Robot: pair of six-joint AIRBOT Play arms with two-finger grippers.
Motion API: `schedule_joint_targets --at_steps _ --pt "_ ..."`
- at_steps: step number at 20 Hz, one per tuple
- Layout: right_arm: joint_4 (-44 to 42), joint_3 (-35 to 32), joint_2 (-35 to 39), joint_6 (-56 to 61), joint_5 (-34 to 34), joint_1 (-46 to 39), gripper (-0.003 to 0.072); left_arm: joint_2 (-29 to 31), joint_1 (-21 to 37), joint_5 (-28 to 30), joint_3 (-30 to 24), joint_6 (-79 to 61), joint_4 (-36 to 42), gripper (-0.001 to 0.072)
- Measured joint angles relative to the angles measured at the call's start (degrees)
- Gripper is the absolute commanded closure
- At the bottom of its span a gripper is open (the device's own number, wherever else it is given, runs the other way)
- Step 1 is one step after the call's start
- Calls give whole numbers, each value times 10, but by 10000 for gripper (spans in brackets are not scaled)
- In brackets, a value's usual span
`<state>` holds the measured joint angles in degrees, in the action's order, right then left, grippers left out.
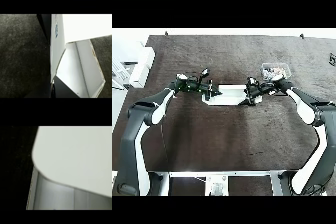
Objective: Fold the box and place the chain.
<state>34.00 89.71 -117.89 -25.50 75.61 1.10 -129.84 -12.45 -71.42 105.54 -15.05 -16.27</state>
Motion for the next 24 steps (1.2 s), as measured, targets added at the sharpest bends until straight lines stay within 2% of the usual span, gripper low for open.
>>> schedule_joint_targets --at_steps 24 --pt "-22 -2 -10 66 -5 -6 107 0 0 1 0 0 0 689"
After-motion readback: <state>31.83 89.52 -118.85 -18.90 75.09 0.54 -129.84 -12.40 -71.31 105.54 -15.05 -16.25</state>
